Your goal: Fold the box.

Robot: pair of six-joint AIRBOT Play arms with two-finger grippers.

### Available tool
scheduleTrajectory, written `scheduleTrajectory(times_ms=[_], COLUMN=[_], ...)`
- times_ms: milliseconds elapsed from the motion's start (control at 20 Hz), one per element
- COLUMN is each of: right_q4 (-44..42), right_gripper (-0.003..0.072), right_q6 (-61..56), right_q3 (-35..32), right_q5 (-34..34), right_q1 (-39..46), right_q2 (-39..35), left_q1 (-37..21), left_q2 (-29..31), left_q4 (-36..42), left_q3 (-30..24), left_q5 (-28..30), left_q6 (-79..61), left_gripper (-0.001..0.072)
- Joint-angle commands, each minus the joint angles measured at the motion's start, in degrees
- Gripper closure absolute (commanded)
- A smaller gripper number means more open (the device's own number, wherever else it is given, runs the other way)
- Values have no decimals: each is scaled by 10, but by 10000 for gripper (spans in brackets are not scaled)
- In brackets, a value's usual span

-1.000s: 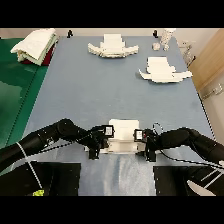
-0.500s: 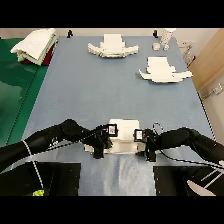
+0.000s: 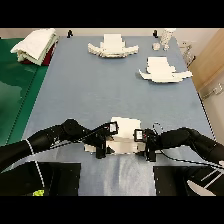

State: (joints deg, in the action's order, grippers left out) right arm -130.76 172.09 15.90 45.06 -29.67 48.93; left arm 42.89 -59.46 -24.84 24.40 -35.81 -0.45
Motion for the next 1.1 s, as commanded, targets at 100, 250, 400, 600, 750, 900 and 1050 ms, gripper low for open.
scheduleTrajectory(times_ms=[100, 250, 400, 600, 750, 900, 1050], right_q4=[0, 0, 0, 0, 0, 0, 0], right_gripper=[172, 172, 172, 172, 172, 172, 172], right_q6=[0, 0, 0, 0, 0, 0, 0], right_q3=[0, 0, 0, 0, 0, 0, 0], right_q5=[0, 0, 0, 0, 0, 0, 0], right_q1=[0, 0, 0, 0, 0, 0, 0], right_q2=[0, 0, 0, 0, 0, 0, 0], left_q1=[-1, -1, -1, -1, -1, -1, -19], left_q2=[26, 65, 106, 170, 213, 245, 255], left_q4=[-55, -117, -161, -196, -268, -384, -518], left_q3=[0, 0, 0, 1, 1, 1, 1], left_q5=[-14, -23, -31, -62, -64, -69, -121], left_q6=[65, 138, 233, 354, 512, 746, 1000], left_gripper=[701, 697, 697, 697, 697, 697, 698])
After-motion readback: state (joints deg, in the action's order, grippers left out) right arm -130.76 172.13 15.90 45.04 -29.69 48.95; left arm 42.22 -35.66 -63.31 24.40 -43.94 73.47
